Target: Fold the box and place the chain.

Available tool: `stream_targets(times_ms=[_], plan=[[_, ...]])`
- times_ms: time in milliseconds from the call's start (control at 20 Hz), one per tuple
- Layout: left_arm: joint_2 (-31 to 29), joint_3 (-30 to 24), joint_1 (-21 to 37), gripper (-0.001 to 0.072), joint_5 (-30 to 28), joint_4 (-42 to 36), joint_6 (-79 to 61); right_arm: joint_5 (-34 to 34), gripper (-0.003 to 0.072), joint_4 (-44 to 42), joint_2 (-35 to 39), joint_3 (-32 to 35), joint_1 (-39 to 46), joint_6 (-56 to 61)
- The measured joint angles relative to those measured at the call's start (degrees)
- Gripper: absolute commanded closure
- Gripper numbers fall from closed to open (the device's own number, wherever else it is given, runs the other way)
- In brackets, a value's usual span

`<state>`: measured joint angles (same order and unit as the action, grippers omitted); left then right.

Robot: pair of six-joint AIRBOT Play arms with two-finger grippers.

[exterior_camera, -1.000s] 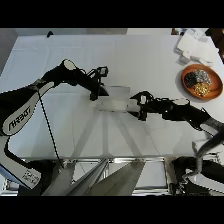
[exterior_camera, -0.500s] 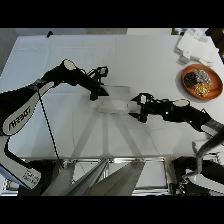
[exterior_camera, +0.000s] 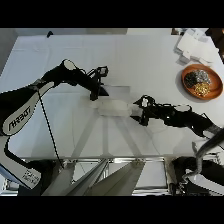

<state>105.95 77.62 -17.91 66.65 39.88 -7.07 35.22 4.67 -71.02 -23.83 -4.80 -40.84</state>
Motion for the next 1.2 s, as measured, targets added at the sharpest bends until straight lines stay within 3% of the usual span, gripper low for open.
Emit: stream_targets(times_ms=[250, 650, 1200], plan=[[0.0, 0.0, 0.0, 0.0698, 0.02, 0.0, 0.0, -1.66, 0.0003, -2.08, -1.42, 0.11, -2.73, -0.63], [0.0, 0.0, 0.0, 0.0698, 0.0, -0.02, 0.0, -6.73, 0.0003, -13.44, -1.9, 0.13, -4.15, -3.8], [0.0, 0.0, 0.0, 0.0698, -0.15, -0.02, 0.04, -7.28, 0.0006, -15.37, -2.08, -2.71, -2.36, -0.94]])
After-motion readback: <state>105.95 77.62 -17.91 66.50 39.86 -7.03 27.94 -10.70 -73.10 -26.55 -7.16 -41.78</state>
